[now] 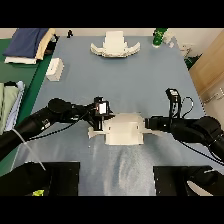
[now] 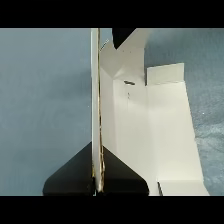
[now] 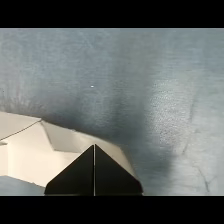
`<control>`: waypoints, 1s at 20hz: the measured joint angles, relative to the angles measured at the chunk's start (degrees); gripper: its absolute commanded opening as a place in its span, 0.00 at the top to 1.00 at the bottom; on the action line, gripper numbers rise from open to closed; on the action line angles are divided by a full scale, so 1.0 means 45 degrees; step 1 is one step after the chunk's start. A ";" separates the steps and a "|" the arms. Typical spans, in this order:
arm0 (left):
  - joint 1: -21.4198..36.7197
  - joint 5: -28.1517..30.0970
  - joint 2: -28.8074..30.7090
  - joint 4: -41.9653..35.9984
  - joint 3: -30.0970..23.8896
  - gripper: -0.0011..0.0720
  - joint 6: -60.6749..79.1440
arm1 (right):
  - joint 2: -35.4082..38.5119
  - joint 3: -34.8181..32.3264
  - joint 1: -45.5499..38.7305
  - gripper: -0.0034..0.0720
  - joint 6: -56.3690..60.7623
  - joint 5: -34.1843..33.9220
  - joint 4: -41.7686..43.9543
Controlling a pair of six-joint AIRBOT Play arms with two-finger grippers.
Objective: Fold the box.
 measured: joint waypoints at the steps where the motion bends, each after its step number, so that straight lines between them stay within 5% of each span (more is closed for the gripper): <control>1: -0.0044 0.0073 0.0291 0.0223 -0.0053 0.98 -0.0087 | 0.0063 0.0010 0.0000 0.95 0.0597 0.0058 -0.0520; 6: -0.0933 0.1379 0.0976 0.0568 -0.1025 0.98 -0.0432 | 0.0398 0.0019 0.0000 0.95 0.3162 0.0267 -0.2895; 12: -0.2472 0.3429 0.0670 -0.1069 -0.2249 0.97 0.0340 | 0.0495 0.0019 -0.0005 0.95 0.4002 0.0301 -0.3657; 20: -0.2220 0.3497 0.0194 -0.1831 -0.2152 0.97 0.0136 | 0.0500 0.0019 0.0000 0.95 0.4148 0.0316 -0.3657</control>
